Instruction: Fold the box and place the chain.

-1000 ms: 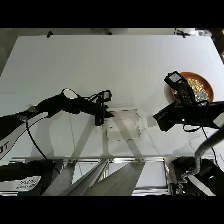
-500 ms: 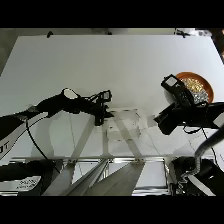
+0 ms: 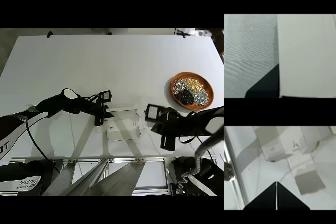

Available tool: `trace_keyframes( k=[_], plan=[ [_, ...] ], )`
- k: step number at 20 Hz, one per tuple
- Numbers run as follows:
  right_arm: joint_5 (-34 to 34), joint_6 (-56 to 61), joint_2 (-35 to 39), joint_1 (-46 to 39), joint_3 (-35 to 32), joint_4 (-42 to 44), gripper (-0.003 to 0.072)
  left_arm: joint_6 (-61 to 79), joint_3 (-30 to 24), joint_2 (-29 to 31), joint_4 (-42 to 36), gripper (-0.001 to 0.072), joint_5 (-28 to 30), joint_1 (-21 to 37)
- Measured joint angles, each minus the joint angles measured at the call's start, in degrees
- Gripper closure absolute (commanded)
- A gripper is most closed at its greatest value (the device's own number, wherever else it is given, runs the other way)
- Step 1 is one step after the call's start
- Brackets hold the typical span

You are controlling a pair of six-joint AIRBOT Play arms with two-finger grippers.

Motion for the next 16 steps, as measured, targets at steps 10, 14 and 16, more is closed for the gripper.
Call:
trace_keyframes(
  k=[10, 14, 16],
  plan=[
    [-23.10, -2.82, -4.09, 12.37, -14.58, -8.24, -0.0029, 0.00, -0.02, 0.00, 0.02, 0.0698, -0.04, 0.00],
    [-27.96, -3.19, -9.01, 12.81, -15.15, -6.43, -0.0015, 0.00, -0.02, 0.00, 0.02, 0.0698, -0.02, 0.00],
    [-30.62, -3.32, -10.27, 12.90, -15.26, -6.03, -0.0015, 0.02, -0.02, 0.00, 0.02, 0.0698, -0.02, 0.00]
  ],
)
